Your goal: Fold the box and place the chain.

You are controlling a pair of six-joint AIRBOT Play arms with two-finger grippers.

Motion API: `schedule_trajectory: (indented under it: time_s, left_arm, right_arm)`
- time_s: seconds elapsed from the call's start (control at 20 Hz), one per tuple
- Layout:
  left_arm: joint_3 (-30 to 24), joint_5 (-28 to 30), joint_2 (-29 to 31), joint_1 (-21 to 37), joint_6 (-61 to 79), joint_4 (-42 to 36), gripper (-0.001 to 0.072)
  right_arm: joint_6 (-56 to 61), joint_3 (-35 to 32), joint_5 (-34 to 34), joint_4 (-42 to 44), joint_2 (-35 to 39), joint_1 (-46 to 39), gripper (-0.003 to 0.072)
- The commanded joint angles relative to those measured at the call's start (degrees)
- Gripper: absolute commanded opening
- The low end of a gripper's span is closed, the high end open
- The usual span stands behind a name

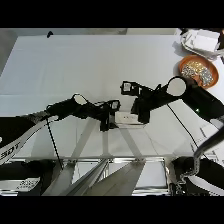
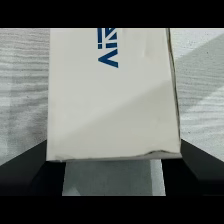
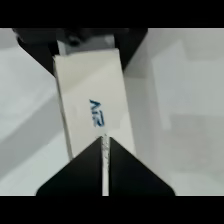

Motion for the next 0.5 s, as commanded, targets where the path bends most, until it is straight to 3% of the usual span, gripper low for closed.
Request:
schedule_trajectory:
  time_s: [0.0, 0.25, 0.45]
  left_arm:
    - [0.0, 0.2, 0.0, 0.0, 0.0, 0.0, 0.0209]
    - [0.0, 0.2, 0.0, 0.0, 0.0, 0.0, 0.0209]
    - [0.0, 0.2, 0.0, 0.0, 0.0, 0.0, 0.0209]
  right_arm:
    - [-7.3, -3.6, -2.7, 14.4, 0.6, 0.0, 0.0011]
    - [-19.4, -16.3, -13.7, 29.1, 0.5, -0.7, 0.0010]
    - [-25.1, -22.4, -15.0, 35.0, 0.4, -3.4, 0.0009]
